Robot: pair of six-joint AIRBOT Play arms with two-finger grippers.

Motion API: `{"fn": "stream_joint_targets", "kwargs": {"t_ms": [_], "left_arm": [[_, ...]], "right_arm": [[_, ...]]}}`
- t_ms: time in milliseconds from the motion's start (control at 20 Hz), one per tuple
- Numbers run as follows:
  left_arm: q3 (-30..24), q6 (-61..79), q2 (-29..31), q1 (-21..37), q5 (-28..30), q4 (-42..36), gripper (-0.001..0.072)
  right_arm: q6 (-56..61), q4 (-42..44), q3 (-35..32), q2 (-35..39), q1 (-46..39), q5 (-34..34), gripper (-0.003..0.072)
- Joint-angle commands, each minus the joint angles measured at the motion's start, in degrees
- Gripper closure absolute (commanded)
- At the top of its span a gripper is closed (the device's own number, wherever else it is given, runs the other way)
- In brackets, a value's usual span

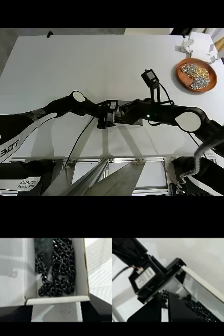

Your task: Fold the box and place the chain.

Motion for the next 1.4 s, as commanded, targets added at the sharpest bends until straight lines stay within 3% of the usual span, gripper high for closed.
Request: {"fn": "stream_joint_targets", "kwargs": {"t_ms": [0, 150, 250, 300, 450, 700, 950, 1350], "left_arm": [[0.0, 0.0, 0.0, 0.0, 0.0, 0.0, 0.0500], [0.0, 0.0, 0.0, 0.0, 0.0, 0.0, 0.0500], [0.0, 0.0, 0.0, 0.0, 0.0, 0.0, 0.0500], [0.0, 0.0, 0.0, 0.0, 0.0, 0.0, 0.0500], [0.0, 0.0, 0.0, 0.0, 0.0, 0.0, 0.0500], [0.0, 0.0, 0.0, 0.0, 0.0, 0.0, 0.0500], [0.0, 0.0, 0.0, 0.0, 0.0, 0.0, 0.0500], [0.0, 0.0, 0.0, 0.0, 0.0, 0.0, 0.0500]], "right_arm": [[-0.2, -2.0, 0.0, -4.5, 0.1, 3.4, 0.0665], [-0.1, -4.2, 0.0, -8.3, 0.1, 5.4, 0.0651], [0.1, -4.8, 0.0, -8.9, 0.1, 5.8, 0.0470], [0.1, -4.7, 0.0, -8.5, 0.1, 5.8, 0.0435], [-0.1, -4.7, 1.0, -6.3, -1.2, 8.3, 0.0436], [-6.3, -4.7, 10.8, -4.0, -10.4, 22.8, 0.0468], [-14.8, -4.8, 15.6, -5.9, -18.1, 18.9, 0.0468], [-24.1, -4.8, 15.6, -21.6, -19.6, 19.4, 0.0467]]}}
